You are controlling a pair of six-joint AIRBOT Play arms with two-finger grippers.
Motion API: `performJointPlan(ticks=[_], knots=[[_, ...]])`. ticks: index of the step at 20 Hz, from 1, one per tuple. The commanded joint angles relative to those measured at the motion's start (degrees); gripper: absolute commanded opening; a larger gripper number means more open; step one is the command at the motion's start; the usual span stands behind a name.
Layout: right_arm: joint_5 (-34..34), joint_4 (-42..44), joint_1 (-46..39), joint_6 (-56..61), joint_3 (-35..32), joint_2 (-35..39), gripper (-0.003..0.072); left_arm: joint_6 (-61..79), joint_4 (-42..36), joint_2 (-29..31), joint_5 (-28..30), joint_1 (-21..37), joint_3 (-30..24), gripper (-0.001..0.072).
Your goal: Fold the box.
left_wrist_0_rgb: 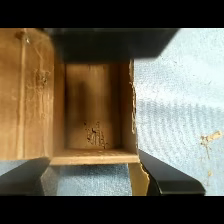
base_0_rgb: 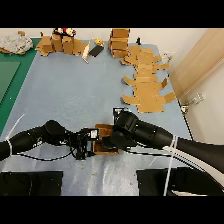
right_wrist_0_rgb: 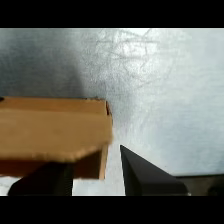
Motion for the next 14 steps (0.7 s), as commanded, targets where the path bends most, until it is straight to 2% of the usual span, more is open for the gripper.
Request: performJointPlan(ticks=[1,3,6,7,10,12,14], knots=[[-4.52,0.92,0.02,1.33,0.04,3.85,0.0368,-0.02,0.00,0.02,0.02,0.02,-0.02,0.0529],[-5.35,0.96,-0.09,1.42,0.04,6.71,0.0281,0.00,0.00,0.02,0.02,0.02,0.00,0.0529],[-6.16,0.31,-1.03,2.05,0.02,11.69,0.0277,0.00,0.00,0.02,0.04,0.02,-0.02,0.0529],[-6.95,-0.20,-2.16,2.03,-0.04,13.18,0.0225,0.00,0.00,0.02,0.04,0.02,-0.02,0.0529],[-8.37,-2.49,-8.07,1.01,-2.40,17.40,0.0004,0.00,0.00,0.02,0.04,0.02,-0.02,0.0529],[-4.09,-0.61,-15.45,-5.14,-6.51,19.10,0.0004,0.02,0.00,0.02,0.09,0.02,-0.02,0.0529],[6.88,11.30,-25.99,-21.38,-10.71,18.97,0.0004,0.02,0.00,0.02,0.09,0.02,-0.02,0.0528]])
